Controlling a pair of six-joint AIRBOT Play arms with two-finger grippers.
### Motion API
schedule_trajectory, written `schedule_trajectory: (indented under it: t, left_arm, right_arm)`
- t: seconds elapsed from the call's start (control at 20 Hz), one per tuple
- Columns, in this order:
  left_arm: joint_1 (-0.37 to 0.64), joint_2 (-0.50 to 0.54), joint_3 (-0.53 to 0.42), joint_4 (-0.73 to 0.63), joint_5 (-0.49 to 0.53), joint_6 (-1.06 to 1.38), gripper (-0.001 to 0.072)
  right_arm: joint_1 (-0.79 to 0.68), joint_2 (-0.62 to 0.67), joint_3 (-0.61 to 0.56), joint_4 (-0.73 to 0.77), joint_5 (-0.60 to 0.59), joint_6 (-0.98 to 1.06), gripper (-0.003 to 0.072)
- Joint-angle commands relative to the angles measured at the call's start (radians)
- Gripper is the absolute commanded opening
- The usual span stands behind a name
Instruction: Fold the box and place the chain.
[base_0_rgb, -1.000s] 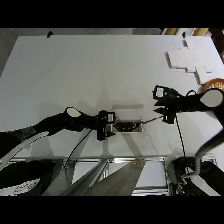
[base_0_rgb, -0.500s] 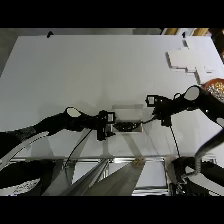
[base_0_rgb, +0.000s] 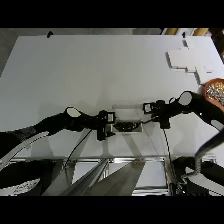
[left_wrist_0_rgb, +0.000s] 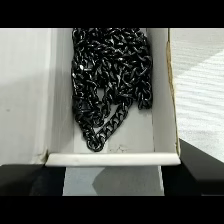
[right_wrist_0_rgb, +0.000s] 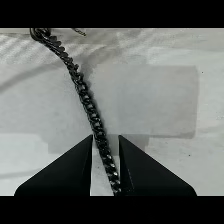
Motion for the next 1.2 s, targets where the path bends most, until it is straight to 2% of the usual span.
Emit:
schedule_trajectory:
  t: [0.0, 0.1, 0.15, 0.4, 0.7, 0.85, 1.0, 1.15]
  left_arm:
    - [0.0, 0.0, 0.0, 0.0, 0.0, 0.0, 0.0254]
    - [0.0, 0.0, 0.0, 0.0, 0.0, 0.0, 0.0254]
    - [0.0, 0.0, 0.0, 0.0, 0.0, 0.0, 0.0254]
    - [0.0, 0.0, 0.0, 0.0, 0.0, 0.0, 0.0254]
    - [0.0, 0.0, 0.0, 0.0, 0.0, 0.0, 0.0254]
    - [0.0, 0.0, 0.0, 0.0, 0.0, 0.0, 0.0254]
    - [0.0, 0.0, 0.0, 0.0, 0.0, 0.0, 0.0254]
    - [0.0, 0.0, 0.0, 0.0, 0.0, 0.0, 0.0254]
  right_arm:
    - [0.01, -0.001, -0.006, -0.006, -0.024, -0.003, 0.0151]
    - [0.01, -0.001, -0.007, -0.006, -0.019, -0.003, 0.0065]
    - [0.01, -0.001, -0.007, -0.006, -0.014, -0.003, 0.0045]
    - [0.011, 0.013, -0.013, -0.007, 0.045, 0.003, 0.002]
    - [0.011, 0.212, -0.038, 0.015, 0.156, 0.01, 0.002]
    - [0.011, 0.326, -0.041, 0.13, 0.206, 0.031, 0.002]
    - [0.012, 0.423, -0.042, 0.359, 0.221, 0.03, 0.002]
    - [0.094, 0.45, -0.042, 0.529, 0.202, 0.023, 0.002]
